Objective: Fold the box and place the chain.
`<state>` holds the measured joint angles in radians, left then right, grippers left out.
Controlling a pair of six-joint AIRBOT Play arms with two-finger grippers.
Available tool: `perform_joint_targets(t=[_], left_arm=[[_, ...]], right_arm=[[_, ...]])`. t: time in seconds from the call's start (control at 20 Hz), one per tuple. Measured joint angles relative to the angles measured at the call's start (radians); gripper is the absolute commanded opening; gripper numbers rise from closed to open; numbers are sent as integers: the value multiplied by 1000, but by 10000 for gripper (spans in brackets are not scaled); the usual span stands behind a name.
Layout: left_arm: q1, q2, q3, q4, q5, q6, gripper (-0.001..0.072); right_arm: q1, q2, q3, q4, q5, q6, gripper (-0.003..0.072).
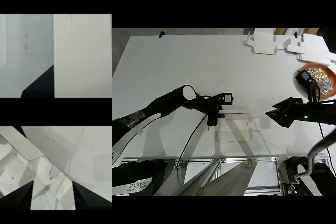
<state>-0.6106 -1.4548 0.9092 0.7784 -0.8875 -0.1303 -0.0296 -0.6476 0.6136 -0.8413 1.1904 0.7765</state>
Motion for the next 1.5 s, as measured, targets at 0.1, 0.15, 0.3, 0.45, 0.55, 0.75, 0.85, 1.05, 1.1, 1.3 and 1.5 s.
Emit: perform_joint_targets(t=[0.1,0.15,0.3,0.45,0.55,0.75,0.85,1.05,1.1,1.3,1.5], left_arm=[[-20,0,0,0,32,4,3],[-26,0,0,0,47,3,3],[-38,0,0,8,79,-10,3],[-47,0,3,62,84,-71,3],[-50,0,25,115,58,-133,3],[-51,-1,91,191,8,-216,3],[-50,-10,107,199,-4,-231,3],[-51,-45,119,193,-37,-237,4],[-51,-51,121,185,-42,-236,5],[-51,-66,122,172,-37,-209,6],[-51,-70,122,169,-30,-190,9]], right_arm=[[16,0,0,-19,-16,0,519],[21,0,0,-26,-23,0,519],[29,0,0,-39,-42,0,519],[33,0,0,-44,-52,0,519],[34,0,0,-47,-57,0,519],[34,0,0,-49,-64,0,519],[34,0,0,-49,-67,0,519],[34,0,0,-49,-68,0,519],[34,0,0,-49,-68,0,519],[34,-1,0,-49,-68,0,519],[34,0,0,-50,-68,0,520]])
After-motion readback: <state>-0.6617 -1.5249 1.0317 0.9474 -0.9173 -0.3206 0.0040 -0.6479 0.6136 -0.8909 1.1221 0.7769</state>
